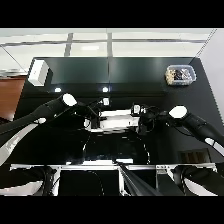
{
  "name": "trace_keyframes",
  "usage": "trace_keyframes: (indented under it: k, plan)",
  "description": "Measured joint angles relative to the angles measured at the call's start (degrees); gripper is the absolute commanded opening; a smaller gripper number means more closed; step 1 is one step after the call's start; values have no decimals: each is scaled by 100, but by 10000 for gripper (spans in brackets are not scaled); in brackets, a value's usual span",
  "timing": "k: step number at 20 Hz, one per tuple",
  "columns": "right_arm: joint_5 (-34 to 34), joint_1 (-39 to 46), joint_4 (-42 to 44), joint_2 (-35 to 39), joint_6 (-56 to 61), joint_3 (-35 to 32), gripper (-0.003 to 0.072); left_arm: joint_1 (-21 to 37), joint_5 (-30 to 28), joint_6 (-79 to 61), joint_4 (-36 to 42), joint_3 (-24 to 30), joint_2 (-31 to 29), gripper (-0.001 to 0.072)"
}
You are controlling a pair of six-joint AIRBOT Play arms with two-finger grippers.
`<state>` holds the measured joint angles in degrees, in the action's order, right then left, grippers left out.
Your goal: Fold the box and place the chain.
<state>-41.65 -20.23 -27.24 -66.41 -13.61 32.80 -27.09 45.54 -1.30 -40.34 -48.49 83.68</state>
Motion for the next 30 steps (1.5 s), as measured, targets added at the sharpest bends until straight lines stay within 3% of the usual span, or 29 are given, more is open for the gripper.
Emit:
trace_keyframes:
  k: [10, 30]
  plan:
    - [-24, -219, 46, -367, -247, 0, 696, -2, 448, 304, -326, -260, 4, 24]
    - [140, -264, -378, -769, 39, 42, 664, -7, 483, 326, -413, -328, 138, 24]
